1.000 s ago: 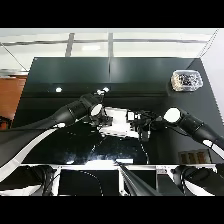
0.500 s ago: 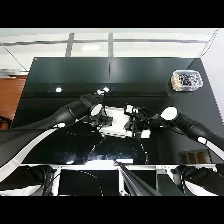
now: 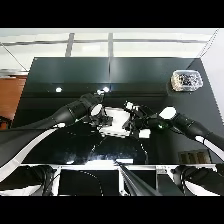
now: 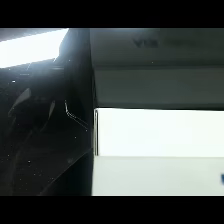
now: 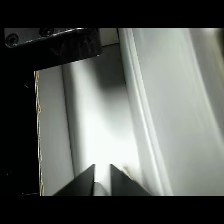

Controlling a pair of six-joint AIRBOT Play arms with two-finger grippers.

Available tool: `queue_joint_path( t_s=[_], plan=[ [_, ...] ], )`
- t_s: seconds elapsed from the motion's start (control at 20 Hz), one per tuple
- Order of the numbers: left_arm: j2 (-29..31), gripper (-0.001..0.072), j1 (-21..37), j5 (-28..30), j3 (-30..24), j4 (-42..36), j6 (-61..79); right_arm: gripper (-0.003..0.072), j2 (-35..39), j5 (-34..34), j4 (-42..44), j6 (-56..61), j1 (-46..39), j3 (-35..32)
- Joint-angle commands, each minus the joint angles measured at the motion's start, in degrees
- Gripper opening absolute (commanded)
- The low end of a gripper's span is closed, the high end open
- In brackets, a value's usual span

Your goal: Fold the box and place the chain.

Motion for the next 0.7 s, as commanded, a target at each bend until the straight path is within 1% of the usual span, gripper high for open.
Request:
queue_joint_path(
  t_s=[0.0, 0.05, 0.15, 0.2, 0.25, 0.35, 0.45, 0.5, 0.55, 0.65],
  plan=[
    [0.0, 0.0029, 0.0, -0.1, 0.0, 0.0, 0.0, 0.0192, 0.0, -1.1, -0.9, 1.0, 0.0, 0.1],
    [0.0, 0.0029, 0.0, -0.1, 0.0, 0.0, 0.0, 0.0023, 0.0, -1.1, -1.0, 1.0, 0.0, 0.1],
    [0.0, 0.0029, 0.0, -0.1, 0.0, 0.0, 0.0, 0.0019, 0.8, -0.8, -1.7, 3.1, -0.9, 0.1],
    [0.0, 0.0029, 0.0, -0.1, 0.0, 0.0, 0.0, 0.0019, 2.2, -0.1, -2.9, 7.5, -1.9, 0.1],
    [0.0, 0.0029, 0.0, -0.1, 0.0, 0.0, 0.0, 0.0019, 4.4, 1.7, -5.5, 13.4, -3.7, 0.2],
    [0.0, 0.0029, 0.0, -0.1, 0.0, 0.0, 0.0, 0.0018, 9.6, 8.2, -12.1, 29.3, -9.4, 0.2],
    [0.0, 0.0029, 0.0, -0.1, 0.0, 0.0, 0.0, 0.0019, 13.6, 15.6, -19.8, 46.2, -17.6, 0.2],
    [0.0, 0.0029, 0.0, -0.1, 0.0, 0.0, 0.0, 0.0019, 14.4, 17.7, -23.6, 53.9, -22.0, 0.0],
    [0.0, 0.0029, 0.0, -0.1, 0.0, 0.0, 0.0, 0.0018, 14.6, 18.2, -26.0, 60.7, -25.7, -0.5],
    [0.0, 0.0029, 0.0, -0.1, 0.0, 0.0, 0.0, 0.0018, 14.5, 15.5, -27.5, 70.5, -30.6, -3.3]
  ],
)
